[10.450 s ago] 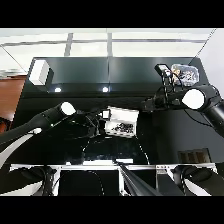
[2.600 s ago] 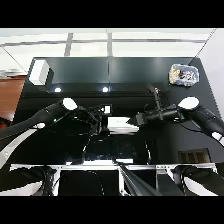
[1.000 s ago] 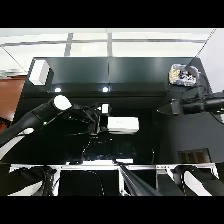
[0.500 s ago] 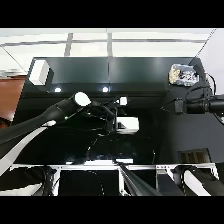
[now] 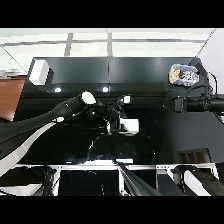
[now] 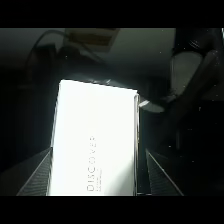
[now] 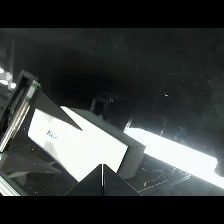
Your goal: Fold the box and place the chain.
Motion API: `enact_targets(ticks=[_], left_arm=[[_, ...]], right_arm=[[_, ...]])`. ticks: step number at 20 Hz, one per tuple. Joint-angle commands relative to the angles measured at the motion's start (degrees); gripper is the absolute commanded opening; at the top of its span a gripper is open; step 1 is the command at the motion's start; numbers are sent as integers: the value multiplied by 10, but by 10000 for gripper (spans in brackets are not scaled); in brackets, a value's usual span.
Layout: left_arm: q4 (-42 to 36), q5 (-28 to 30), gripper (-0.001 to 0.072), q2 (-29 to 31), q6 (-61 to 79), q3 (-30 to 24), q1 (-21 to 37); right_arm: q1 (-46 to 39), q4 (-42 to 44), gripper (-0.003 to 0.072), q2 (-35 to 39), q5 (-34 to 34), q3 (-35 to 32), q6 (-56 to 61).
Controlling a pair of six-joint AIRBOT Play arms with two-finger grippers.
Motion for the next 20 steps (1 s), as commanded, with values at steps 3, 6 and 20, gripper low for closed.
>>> enact_targets(ticks=[3,6,20], left_arm=[[14,-16,702,-3,30,2,-1],[83,-18,702,-3,29,10,-7],[389,-79,282,14,-322,104,-29]], right_arm=[[0,0,13,0,-5,0,0],[0,0,12,0,-5,0,0],[0,0,12,0,-4,0,0]])
